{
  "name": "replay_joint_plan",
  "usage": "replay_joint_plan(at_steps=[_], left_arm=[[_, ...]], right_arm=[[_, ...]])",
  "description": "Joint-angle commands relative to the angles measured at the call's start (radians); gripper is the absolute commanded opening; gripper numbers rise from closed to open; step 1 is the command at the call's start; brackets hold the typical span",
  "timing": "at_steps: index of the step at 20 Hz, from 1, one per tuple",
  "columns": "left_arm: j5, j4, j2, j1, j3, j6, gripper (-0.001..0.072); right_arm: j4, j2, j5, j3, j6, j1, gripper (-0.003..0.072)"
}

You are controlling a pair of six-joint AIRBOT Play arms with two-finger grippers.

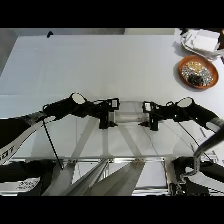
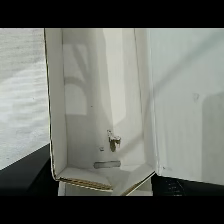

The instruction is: Fold the box and place the chain.

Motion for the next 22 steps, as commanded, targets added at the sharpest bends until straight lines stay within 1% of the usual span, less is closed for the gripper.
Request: replay_joint_plan(at_steps=[1, 5, 6, 7, 9, 11, 12, 13, 14, 18, 19, 22], left_arm=[[0.010, -0.026, -0.011, 0.000, 0.000, 0.013, 0.0692], [0.004, -0.025, -0.040, -0.001, 0.000, 0.013, 0.0687], [0.004, -0.025, -0.041, -0.001, 0.000, 0.013, 0.0641], [0.004, -0.027, -0.041, -0.001, 0.000, 0.013, 0.0578], [0.004, -0.027, -0.041, -0.002, 0.000, 0.013, 0.0547], [0.004, -0.027, -0.041, -0.002, 0.000, 0.013, 0.0546], [0.003, -0.027, -0.041, -0.002, 0.000, 0.011, 0.0433], [0.001, -0.027, -0.041, -0.002, 0.000, 0.011, 0.0264], [-0.002, -0.027, -0.041, -0.002, 0.000, 0.011, 0.0188], [-0.009, -0.027, -0.041, -0.002, 0.000, 0.011, 0.0194], [-0.013, -0.027, -0.041, -0.002, 0.000, 0.011, 0.0209], [-0.021, -0.027, -0.041, -0.002, 0.000, 0.011, 0.0209]], right_arm=[[0.000, 0.001, 0.001, 0.001, 0.000, 0.000, 0.0321], [0.000, 0.001, 0.001, 0.001, 0.000, 0.000, 0.0321], [0.000, 0.001, 0.001, 0.001, 0.000, 0.000, 0.0321], [0.000, 0.001, 0.001, 0.001, 0.000, 0.000, 0.0321], [0.000, 0.001, 0.001, 0.001, 0.000, 0.000, 0.0321], [0.000, 0.001, 0.001, 0.001, 0.000, 0.000, 0.0321], [0.000, 0.001, 0.001, 0.001, 0.000, 0.000, 0.0321], [0.000, 0.001, 0.001, 0.001, 0.000, 0.000, 0.0321], [0.000, 0.001, 0.001, 0.001, 0.000, 0.000, 0.0321], [0.000, 0.001, 0.001, 0.001, 0.000, 0.000, 0.0321], [0.000, 0.001, 0.001, 0.001, 0.000, 0.000, 0.0321], [0.000, 0.001, 0.001, 0.001, 0.000, 0.000, 0.0321]])
